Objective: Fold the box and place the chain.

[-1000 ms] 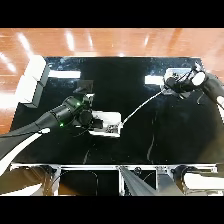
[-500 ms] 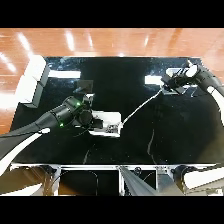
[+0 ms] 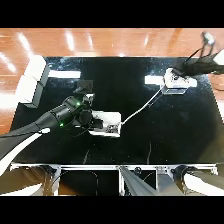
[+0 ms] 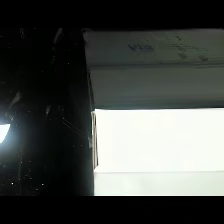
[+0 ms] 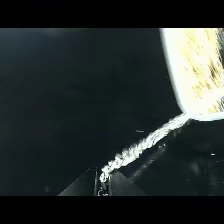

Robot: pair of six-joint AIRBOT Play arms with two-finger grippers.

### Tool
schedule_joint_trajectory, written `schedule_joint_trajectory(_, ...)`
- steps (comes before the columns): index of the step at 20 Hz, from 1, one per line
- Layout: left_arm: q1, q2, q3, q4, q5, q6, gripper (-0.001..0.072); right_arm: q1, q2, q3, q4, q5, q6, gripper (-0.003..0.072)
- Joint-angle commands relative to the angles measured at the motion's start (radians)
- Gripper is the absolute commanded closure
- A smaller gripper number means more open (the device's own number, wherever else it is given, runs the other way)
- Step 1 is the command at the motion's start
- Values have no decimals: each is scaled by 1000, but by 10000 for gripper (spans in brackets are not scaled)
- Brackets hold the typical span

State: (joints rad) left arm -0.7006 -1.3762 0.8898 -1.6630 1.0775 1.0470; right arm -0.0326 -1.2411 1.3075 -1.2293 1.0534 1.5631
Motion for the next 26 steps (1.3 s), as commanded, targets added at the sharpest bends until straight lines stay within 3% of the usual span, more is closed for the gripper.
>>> schedule_joint_trajectory(1, 0, 0, 0, 0, 3, 0, 679, 26, 279, 1, 125, 89, -142, 653)
schedule_joint_trajectory(5, 0, 0, 0, 0, 3, 0, 679, 104, 474, 1, 299, 158, -232, 652)
schedule_joint_trajectory(10, 0, 0, 0, 0, 0, 0, 679, 294, 509, 2, 528, 145, -323, 651)
schedule_joint_trajectory(18, 0, 0, 0, -3, -10, 0, 679, 665, 401, 2, 515, 2, -322, 651)
schedule_joint_trajectory(26, 0, 0, 0, -3, -10, 0, 679, 715, 210, 1, 405, -60, -323, 652)
